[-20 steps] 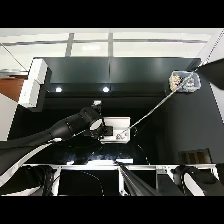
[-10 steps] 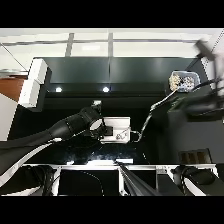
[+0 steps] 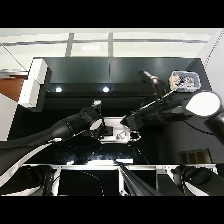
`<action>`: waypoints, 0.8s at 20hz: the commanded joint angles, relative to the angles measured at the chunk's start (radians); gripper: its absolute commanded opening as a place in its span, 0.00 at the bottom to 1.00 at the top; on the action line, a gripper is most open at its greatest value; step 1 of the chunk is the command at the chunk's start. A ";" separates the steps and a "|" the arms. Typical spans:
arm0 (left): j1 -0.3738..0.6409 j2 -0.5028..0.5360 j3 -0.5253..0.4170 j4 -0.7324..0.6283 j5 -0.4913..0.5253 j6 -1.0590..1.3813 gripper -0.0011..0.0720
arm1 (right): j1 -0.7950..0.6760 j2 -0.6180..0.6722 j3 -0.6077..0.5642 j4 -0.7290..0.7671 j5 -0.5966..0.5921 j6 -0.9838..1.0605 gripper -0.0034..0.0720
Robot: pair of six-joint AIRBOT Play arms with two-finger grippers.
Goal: Fold the box and place the chain.
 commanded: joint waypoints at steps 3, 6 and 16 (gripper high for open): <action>0.000 0.000 0.000 0.000 0.000 0.000 0.06 | 0.027 -0.078 -0.016 -0.005 -0.036 0.000 0.10; 0.000 0.000 0.000 0.000 0.001 0.000 0.06 | 0.027 -0.078 -0.016 -0.005 -0.030 0.000 0.31; 0.000 0.000 0.000 0.001 0.001 0.000 0.06 | -0.382 0.105 -0.013 -0.214 0.111 -0.015 0.54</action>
